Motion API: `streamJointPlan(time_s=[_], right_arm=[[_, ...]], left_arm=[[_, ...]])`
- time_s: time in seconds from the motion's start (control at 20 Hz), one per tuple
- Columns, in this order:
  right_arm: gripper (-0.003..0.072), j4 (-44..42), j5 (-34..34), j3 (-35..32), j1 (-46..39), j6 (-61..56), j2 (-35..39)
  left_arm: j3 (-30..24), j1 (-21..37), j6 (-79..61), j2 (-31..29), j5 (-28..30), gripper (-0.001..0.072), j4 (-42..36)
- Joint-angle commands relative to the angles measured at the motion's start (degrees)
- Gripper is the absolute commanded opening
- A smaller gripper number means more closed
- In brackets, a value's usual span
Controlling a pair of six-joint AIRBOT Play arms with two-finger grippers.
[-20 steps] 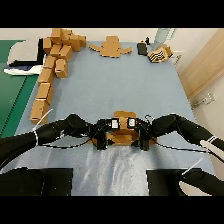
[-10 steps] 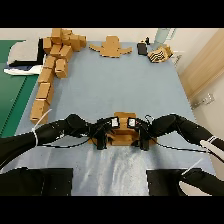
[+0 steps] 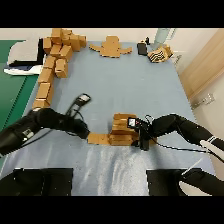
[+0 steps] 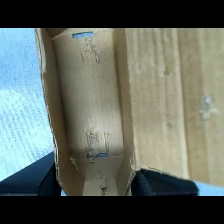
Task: Fold the box.
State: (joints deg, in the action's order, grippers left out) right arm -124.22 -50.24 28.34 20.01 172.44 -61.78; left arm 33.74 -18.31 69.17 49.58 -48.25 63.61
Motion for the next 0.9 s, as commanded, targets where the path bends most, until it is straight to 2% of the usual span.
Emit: streamJointPlan(time_s=[0.0, 0.1, 0.25, 0.45, 0.65, 0.85], right_arm=[[0.0464, 0.0, 0.0, 0.0, 0.0, 0.0, 0.0], [0.0465, 0.0, 0.0, 0.0, 0.0, 0.0, 0.0], [0.0465, 0.0, 0.0, 0.0, 0.0, 0.0, 0.0], [0.0464, 0.0, 0.0, 0.0, 0.0, 0.0, 0.0], [0.0465, 0.0, 0.0, 0.0, 0.0, 0.0, 0.0], [0.0465, 0.0, 0.0, 0.0, 0.0, 0.0, 0.0]], left_arm=[[-2.1, 8.7, 22.4, -2.6, -9.3, 0.0012, 2.3], [-4.4, 10.6, 22.4, -1.4, -7.7, 0.0011, -4.0], [-8.1, 10.4, 20.2, 2.0, -2.3, 0.0011, -14.0], [-8.8, 9.2, 9.8, 8.4, 2.9, 0.0011, -28.1], [-8.8, 4.2, 8.3, 13.0, 8.7, 0.0011, -30.9], [-8.8, 2.2, 8.3, 13.2, 8.8, 0.0011, -32.4]])
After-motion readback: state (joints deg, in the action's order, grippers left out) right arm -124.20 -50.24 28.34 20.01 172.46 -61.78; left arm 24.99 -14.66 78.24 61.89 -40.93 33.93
